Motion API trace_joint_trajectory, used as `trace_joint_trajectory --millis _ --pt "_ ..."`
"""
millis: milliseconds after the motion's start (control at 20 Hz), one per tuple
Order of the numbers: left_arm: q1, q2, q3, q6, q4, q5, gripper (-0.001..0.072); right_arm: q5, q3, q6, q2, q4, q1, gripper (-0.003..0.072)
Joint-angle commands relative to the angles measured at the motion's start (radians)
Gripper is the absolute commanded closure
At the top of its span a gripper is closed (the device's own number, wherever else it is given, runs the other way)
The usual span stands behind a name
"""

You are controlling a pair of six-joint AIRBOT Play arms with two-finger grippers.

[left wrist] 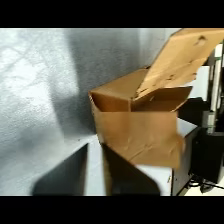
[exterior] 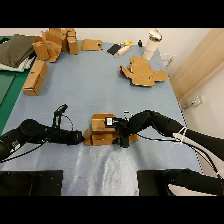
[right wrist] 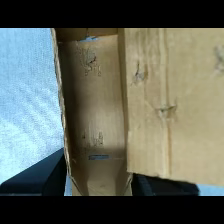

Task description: Fold the box.

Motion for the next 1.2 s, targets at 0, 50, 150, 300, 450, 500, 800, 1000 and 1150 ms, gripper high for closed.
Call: trace_joint_trajectory --millis 0,50,150,300,450,500,800,1000,1150 --pt "0.001 0.001 0.038 -0.009 -0.003 -0.017 0.0439 0.000 0.000 0.000 0.000 0.000 0.000 0.0265" --pt "0.001 0.001 0.042 -0.010 -0.010 -0.017 0.0438 0.000 0.000 0.000 0.000 0.000 0.000 0.0265" --pt "0.001 0.000 0.044 -0.010 -0.032 -0.019 0.0437 0.000 0.000 0.000 0.000 0.000 0.000 0.0265" --pt "-0.014 -0.001 0.044 -0.010 -0.055 -0.022 0.0436 0.000 0.000 0.000 0.000 0.000 0.000 0.0265" --pt "-0.050 -0.006 0.044 -0.010 -0.055 0.002 0.0312 0.000 0.000 0.000 0.000 0.000 0.000 0.0266" --pt "-0.056 -0.008 0.044 -0.010 -0.062 0.012 0.0219 0.000 0.000 0.000 0.000 0.000 0.000 0.0265" --pt "-0.053 -0.010 0.043 -0.009 -0.071 0.048 0.0221 0.000 0.000 0.000 0.000 0.000 0.000 0.0266" --pt "-0.072 -0.024 0.048 -0.035 -0.052 0.044 0.0221 0.000 0.000 0.000 0.000 0.000 0.000 0.0265" --pt "-0.131 -0.048 0.088 -0.201 0.104 0.060 0.0221 0.000 0.000 0.000 0.000 0.000 0.000 0.0265"
